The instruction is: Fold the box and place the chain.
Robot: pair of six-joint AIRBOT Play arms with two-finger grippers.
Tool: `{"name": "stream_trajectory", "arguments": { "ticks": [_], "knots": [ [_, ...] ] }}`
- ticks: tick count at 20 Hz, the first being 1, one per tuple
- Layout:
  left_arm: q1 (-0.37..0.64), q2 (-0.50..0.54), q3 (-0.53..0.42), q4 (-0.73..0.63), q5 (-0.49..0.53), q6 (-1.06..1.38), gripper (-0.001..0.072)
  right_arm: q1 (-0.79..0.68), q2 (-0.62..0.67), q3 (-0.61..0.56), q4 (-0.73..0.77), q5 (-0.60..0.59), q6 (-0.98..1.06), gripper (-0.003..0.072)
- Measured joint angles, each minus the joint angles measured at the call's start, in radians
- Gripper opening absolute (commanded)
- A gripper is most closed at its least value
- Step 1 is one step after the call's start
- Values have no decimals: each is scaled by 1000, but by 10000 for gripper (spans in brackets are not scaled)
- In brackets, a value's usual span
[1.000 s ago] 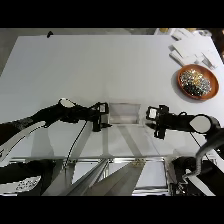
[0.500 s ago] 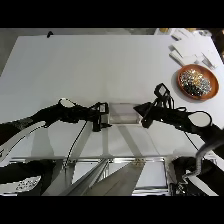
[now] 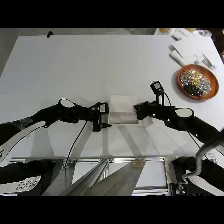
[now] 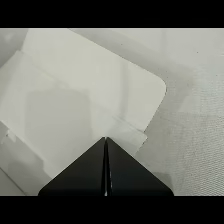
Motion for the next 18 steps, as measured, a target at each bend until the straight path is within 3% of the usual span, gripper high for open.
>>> {"name": "stream_trajectory", "arguments": {
  "ticks": [6,9,12,14,15,18],
  "knots": [
    [0,0,0,0,0,0,150,-107,196,0,-115,140,27,16],
    [0,0,0,0,0,0,150,-159,275,0,-313,257,-25,17],
    [0,0,0,0,0,0,150,-148,304,-1,-577,392,-204,20],
    [0,0,0,0,0,0,150,-125,298,-1,-669,412,-275,199],
    [0,0,0,0,0,0,150,-113,286,-1,-697,412,-307,232],
    [0,0,0,0,0,0,150,-94,233,0,-742,375,-396,217]
  ]
}}
